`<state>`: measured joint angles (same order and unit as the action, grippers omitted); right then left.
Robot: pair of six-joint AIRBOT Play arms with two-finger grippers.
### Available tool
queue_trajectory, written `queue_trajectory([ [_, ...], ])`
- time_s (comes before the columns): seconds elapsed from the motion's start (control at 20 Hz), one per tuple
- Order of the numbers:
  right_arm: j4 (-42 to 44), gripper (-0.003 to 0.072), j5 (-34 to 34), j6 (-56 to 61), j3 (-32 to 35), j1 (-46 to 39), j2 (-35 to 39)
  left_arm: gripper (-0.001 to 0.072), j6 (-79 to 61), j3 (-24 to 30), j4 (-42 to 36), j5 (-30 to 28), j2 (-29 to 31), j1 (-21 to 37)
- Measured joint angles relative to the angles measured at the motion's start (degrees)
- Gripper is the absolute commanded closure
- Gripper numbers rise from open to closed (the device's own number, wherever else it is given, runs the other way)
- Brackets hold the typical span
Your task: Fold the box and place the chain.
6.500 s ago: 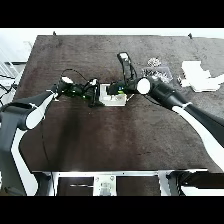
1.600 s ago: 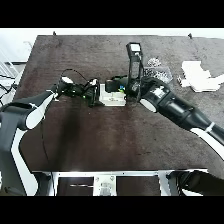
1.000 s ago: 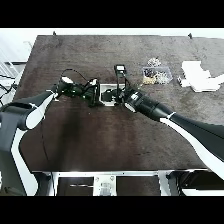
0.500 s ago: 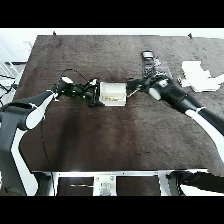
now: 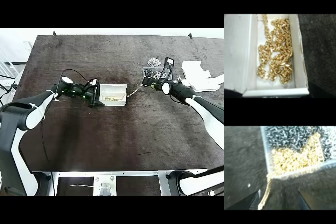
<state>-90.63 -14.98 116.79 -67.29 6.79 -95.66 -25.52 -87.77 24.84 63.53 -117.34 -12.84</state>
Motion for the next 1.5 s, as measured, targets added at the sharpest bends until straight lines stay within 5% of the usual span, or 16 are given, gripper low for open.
queue_trajectory([
  [0.1, 5.18, 0.0172, 1.27, -3.61, -2.54, 0.20, -3.52, 0.0219, 0.00, 0.00, 0.00, 0.00, 0.00, -0.02],
  [0.2, 9.51, 0.0356, 1.66, -7.17, -5.09, 0.85, -6.47, 0.0219, 0.00, 0.00, -0.02, 0.00, 0.00, 0.00],
  [0.3, 12.13, 0.0672, 2.34, -9.64, -7.02, 1.53, -8.57, 0.0219, 0.00, 0.00, -0.02, 0.00, 0.00, 0.00],
  [0.6, 12.04, 0.0673, -3.63, -12.22, -7.69, 2.16, -2.86, 0.0219, -0.02, 0.00, -0.02, 0.02, 0.00, -0.02],
  [0.9, 3.13, 0.0675, -16.22, -13.38, -6.80, 7.17, 20.46, 0.0219, -0.02, 0.00, -0.02, 0.07, 0.00, -0.02],
  [1.15, -0.85, 0.0677, -20.13, -13.29, -6.91, 15.34, 36.65, 0.0219, 0.00, 0.00, -0.02, 0.09, 0.00, 0.00],
  [1.5, -17.35, 0.0677, -18.78, 3.41, -7.15, 31.93, 40.54, 0.0219, -0.02, 0.00, -0.02, 0.11, 0.00, 0.00],
])
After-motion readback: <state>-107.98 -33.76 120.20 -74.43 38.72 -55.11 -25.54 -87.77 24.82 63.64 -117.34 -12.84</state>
